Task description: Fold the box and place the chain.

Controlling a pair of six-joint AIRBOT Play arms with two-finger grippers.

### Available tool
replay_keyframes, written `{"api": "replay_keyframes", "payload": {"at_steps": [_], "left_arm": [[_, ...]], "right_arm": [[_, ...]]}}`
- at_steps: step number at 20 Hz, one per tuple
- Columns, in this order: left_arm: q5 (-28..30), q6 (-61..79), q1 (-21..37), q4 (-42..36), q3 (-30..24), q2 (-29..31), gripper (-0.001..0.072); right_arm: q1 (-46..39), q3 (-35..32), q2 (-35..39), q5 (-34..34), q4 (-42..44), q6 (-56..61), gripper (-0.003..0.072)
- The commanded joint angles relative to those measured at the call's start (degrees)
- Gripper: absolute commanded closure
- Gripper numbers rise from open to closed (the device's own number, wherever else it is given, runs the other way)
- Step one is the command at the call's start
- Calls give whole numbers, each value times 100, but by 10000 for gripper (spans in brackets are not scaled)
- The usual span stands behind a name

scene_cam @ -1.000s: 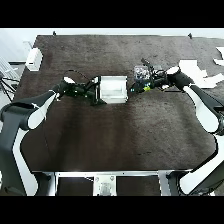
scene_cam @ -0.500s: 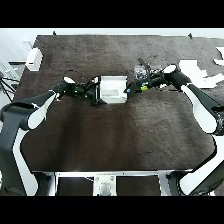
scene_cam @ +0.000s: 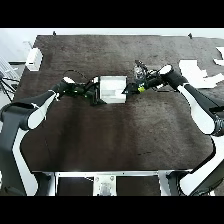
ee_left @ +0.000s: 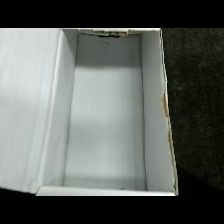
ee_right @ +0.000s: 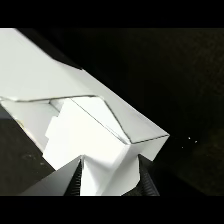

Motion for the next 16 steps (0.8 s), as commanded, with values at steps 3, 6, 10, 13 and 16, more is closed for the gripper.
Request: {"api": "replay_keyframes", "payload": {"at_steps": [3, 6, 10, 13, 16], "left_arm": [[-11, 4, -7, -7, -2, -4, 200], [-9, 4, -7, -7, -2, -4, 199], [-9, 4, -7, -7, -2, -4, 200], [-9, 4, -7, -9, -2, -4, 200], [-9, 4, -7, -9, -2, -4, 200]], "right_arm": [[234, 90, 0, -236, -588, 962, 269], [396, 308, 0, -234, -918, 1493, 270], [826, 654, 0, -208, -2295, 2732, 271], [1167, 944, -2, -83, -3233, 3460, 271], [1379, 1141, -2, 133, -3967, 4087, 271]]}}
